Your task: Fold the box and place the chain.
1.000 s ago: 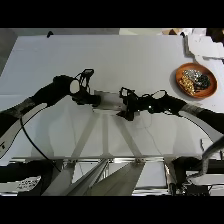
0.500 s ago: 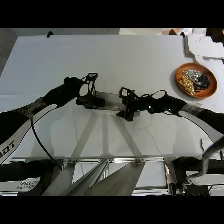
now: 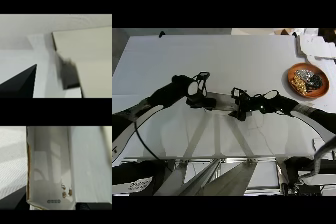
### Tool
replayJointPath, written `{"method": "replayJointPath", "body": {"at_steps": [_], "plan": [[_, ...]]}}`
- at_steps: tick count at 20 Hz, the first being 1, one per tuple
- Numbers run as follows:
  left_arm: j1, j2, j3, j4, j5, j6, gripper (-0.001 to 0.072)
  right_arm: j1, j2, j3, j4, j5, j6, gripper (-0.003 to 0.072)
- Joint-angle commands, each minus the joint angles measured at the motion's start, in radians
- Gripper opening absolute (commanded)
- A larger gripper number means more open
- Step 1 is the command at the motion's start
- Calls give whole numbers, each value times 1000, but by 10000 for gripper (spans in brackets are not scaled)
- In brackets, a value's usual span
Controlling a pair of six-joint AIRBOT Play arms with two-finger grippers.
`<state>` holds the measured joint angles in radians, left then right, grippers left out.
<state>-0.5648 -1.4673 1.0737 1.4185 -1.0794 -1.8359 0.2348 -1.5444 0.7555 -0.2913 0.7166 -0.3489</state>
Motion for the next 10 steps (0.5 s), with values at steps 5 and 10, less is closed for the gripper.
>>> {"method": "replayJointPath", "body": {"at_steps": [5,10], "plan": [[219,129,0,-416,-255,743,576,0,0,1,0,2,-1,376],[393,127,-51,-577,-199,1307,577,0,0,1,0,2,-1,376]]}}
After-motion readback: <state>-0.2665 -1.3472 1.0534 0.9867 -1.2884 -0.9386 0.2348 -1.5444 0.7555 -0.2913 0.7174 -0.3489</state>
